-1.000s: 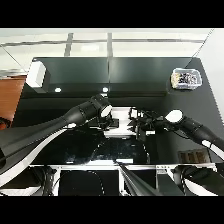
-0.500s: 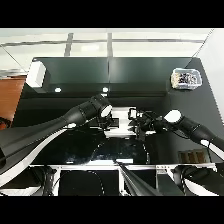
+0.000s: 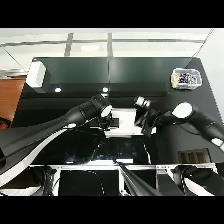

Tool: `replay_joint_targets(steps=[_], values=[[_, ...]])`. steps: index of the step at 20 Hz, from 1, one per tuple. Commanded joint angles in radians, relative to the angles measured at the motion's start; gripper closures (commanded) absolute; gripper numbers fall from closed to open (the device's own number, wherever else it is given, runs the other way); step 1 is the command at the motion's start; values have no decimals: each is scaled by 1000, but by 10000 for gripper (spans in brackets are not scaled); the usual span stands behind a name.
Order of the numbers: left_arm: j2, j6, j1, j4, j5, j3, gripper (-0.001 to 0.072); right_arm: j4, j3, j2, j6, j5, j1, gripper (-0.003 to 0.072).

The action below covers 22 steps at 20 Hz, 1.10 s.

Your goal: Fold the box and place the chain.

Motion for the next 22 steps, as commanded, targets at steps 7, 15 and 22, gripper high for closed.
replay_joint_targets(steps=[7,15,22], values=[[0,3,1,3,-1,1,680,24,-138,18,697,96,-654,672],[0,3,1,3,-2,1,680,212,-174,-216,404,166,-361,672],[0,3,1,3,-2,1,681,294,-63,-219,370,239,-275,417]])
